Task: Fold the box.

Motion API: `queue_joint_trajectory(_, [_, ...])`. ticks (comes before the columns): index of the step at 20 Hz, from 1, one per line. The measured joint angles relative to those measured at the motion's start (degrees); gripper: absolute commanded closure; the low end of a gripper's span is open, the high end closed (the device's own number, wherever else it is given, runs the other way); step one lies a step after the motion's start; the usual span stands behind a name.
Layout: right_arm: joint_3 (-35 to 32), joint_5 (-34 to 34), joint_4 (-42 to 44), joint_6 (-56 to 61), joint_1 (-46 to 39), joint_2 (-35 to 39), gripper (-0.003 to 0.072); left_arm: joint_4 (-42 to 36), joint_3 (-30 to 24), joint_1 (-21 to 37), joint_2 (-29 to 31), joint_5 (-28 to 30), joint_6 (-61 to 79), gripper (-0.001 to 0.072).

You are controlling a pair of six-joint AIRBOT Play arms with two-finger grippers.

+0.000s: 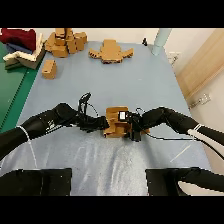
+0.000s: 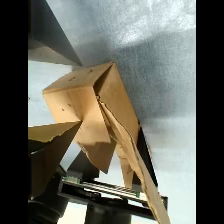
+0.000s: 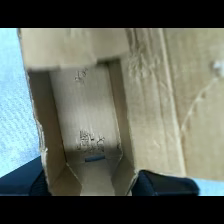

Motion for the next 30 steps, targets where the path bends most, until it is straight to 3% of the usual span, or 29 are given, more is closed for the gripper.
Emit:
queue_joint_trajectory(8, [0.0, 0.0, 0.0, 0.0, 0.0, 0.0, 0.0093, -1.1, 0.1, -0.2, -0.5, 1.4, -0.9, 0.0184])
queue_joint_trajectory(15, [0.0, 0.0, 0.0, 0.0, 0.0, 0.0, 0.0093, 19.5, 4.1, -7.3, -1.3, 0.6, -22.5, 0.0185])
queue_joint_trajectory(20, [0.0, 0.0, 0.0, 0.0, 0.0, 0.0, 0.0093, 33.3, 12.3, -12.1, -6.3, -6.4, -36.3, 0.0185])
queue_joint_trajectory(25, [0.0, 0.0, 0.0, 0.0, 0.0, 0.0, 0.0093, 45.6, 22.8, -17.6, -13.5, -17.0, -46.5, 0.0184])
queue_joint_trajectory(30, [0.0, 0.0, 0.0, 0.0, 0.0, 0.0, 0.0093, 51.0, 28.5, -20.0, -18.3, -22.0, -50.7, 0.0183])
